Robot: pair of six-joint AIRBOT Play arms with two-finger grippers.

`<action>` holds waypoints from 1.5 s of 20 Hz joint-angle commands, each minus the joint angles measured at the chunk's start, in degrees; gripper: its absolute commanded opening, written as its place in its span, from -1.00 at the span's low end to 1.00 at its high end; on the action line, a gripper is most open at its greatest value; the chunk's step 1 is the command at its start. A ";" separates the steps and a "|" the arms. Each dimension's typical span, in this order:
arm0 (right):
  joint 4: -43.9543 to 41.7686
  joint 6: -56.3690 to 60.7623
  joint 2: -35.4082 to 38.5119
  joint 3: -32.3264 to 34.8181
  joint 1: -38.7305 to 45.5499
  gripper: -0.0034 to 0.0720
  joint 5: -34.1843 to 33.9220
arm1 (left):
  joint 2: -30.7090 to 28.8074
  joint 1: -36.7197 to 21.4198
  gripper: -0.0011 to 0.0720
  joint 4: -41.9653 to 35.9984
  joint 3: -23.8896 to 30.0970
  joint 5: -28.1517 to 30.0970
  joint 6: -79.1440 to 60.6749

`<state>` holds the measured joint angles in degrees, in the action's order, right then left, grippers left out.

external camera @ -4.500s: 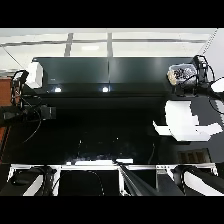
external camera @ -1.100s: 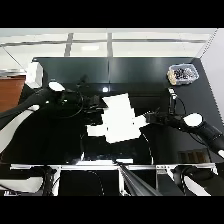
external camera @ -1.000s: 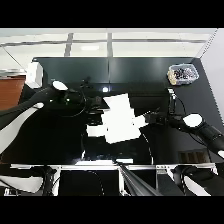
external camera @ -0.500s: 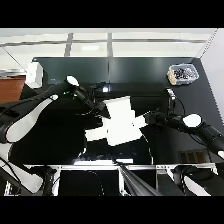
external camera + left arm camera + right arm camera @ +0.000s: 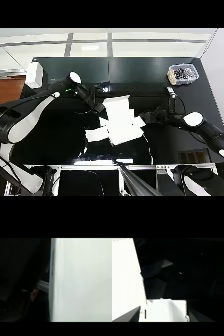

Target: Fold the box and place the chain.

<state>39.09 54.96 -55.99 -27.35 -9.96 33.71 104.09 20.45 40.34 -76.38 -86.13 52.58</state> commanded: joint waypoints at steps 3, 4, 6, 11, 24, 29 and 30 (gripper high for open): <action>23.61 -0.83 1.55 -11.23 5.33 0.73 11.30 | -9.60 2.23 -0.91 2.05 3.02 2.99 -4.39; 28.02 -0.85 1.57 -12.63 5.92 0.73 11.02 | -13.16 3.61 -0.91 0.59 6.03 6.21 -9.70; 33.79 -0.48 1.55 -13.51 6.40 0.73 10.62 | -19.26 6.93 -0.90 -1.75 12.96 15.91 -21.24; 28.44 -8.63 1.27 -13.00 6.25 0.74 10.16 | -18.29 13.49 -0.90 11.54 16.11 31.23 -37.81; 7.37 -52.59 -0.59 -8.07 4.52 0.96 22.43 | -17.22 10.99 -0.89 11.56 15.82 36.28 -37.83; 14.36 -52.70 -0.70 -4.31 -1.07 0.95 21.07 | -16.83 11.02 -0.89 11.26 15.82 36.22 -37.88; 14.29 -53.00 -0.70 -3.76 -2.36 0.96 20.92 | -16.74 11.06 -0.89 11.26 15.82 36.09 -37.88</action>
<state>51.86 3.90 -56.64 -32.80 -9.58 54.41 87.11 31.53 51.77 -60.58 -49.71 14.76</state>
